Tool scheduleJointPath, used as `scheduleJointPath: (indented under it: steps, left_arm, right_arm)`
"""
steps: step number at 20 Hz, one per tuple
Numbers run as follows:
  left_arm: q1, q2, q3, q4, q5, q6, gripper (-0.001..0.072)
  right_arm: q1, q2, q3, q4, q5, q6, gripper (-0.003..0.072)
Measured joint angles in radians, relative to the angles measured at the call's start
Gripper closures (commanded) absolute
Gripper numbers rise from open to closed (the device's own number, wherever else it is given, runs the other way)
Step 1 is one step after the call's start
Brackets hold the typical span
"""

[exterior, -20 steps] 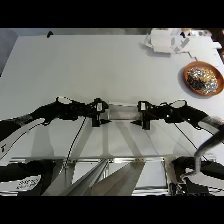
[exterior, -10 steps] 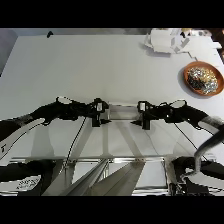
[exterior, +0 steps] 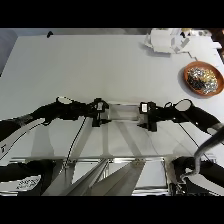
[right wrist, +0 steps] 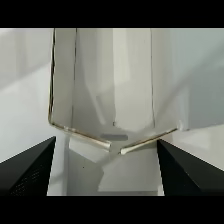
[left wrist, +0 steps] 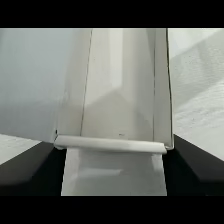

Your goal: Fold the box and place the chain.

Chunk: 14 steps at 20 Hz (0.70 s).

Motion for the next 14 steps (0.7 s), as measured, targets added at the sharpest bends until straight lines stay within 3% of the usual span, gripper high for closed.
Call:
scheduleJointPath:
  steps: [7,14]
  left_arm:
    - [0.001,0.000,0.000,0.005,0.002,0.002,0.0640]
    - [0.000,0.000,0.000,0.006,0.000,0.003,0.0640]
  right_arm:
    - [0.000,0.193,0.000,-0.205,0.077,0.210,-0.0016]
    - [0.000,0.251,0.000,-0.321,0.145,0.295,0.0037]
